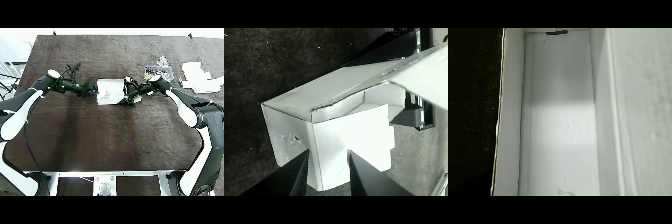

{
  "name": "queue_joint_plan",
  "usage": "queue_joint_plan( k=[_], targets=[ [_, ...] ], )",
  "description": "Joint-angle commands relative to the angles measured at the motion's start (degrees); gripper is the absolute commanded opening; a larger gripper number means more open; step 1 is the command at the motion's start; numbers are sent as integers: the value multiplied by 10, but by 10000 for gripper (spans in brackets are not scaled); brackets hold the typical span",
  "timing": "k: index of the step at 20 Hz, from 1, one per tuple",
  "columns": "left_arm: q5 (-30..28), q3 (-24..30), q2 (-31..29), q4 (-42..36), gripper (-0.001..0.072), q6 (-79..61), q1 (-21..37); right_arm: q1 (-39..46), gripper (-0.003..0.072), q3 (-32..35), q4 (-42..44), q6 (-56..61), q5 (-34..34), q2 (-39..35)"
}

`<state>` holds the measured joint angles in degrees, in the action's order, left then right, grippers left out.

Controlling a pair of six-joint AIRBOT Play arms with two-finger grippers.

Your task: Fold the box and place the chain.

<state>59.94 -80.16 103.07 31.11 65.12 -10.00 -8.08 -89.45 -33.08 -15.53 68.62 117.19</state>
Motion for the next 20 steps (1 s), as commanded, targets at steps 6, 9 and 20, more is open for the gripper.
queue_joint_plan(
  k=[6, 9, 20],
  targets=[
    [-31, -47, 0, 107, 320, 104, -43, 0, 573, 0, 0, 0, 0, 0],
    [-33, -47, 0, 106, 321, 105, -47, 0, 573, 0, 0, 0, 0, 0],
    [-34, -50, 0, 154, 322, 130, -52, 0, 573, 0, 0, 0, 0, 0]
  ],
)
